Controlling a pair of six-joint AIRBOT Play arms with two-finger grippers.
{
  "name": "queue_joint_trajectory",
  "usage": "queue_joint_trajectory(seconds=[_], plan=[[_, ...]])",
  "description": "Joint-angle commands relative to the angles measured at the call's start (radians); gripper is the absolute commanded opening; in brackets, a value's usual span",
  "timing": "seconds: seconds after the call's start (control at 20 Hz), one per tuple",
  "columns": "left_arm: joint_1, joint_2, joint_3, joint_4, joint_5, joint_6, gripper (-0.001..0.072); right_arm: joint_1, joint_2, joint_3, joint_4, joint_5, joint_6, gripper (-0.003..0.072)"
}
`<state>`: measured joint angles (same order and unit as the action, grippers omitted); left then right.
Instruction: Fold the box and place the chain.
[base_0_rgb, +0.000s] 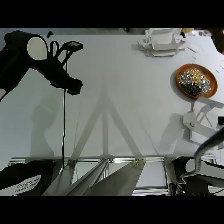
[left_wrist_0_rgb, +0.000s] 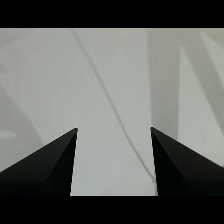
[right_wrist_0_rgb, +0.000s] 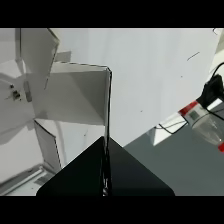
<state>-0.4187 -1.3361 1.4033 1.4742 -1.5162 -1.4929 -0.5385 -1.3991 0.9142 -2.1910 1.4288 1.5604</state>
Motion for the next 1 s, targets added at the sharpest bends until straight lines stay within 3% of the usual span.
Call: queue_joint_trajectory(seconds=[0.0, 0.25, 0.6, 0.75, 0.95], plan=[[-0.001, -0.001, 0.000, 0.000, 0.000, 0.000, 0.0493, 0.093, 0.030, 0.000, 0.094, 0.058, -0.026, 0.0013], [-0.001, -0.001, 0.000, 0.000, 0.000, 0.000, 0.0493, 0.377, 0.233, -0.014, 0.381, 0.053, -0.074, 0.0012], [-0.001, -0.001, 0.000, 0.000, 0.000, 0.000, 0.0493, 0.610, 0.632, -0.249, 0.838, -0.246, -0.080, 0.0013], [-0.001, -0.001, 0.000, 0.000, 0.000, 0.007, 0.0493, 0.718, 0.692, -0.369, 0.901, -0.298, -0.080, 0.0013], [-0.001, -0.001, 0.000, 0.001, 0.012, 0.007, 0.0491, 0.833, 0.692, -0.405, 0.900, -0.349, -0.076, 0.0013]])
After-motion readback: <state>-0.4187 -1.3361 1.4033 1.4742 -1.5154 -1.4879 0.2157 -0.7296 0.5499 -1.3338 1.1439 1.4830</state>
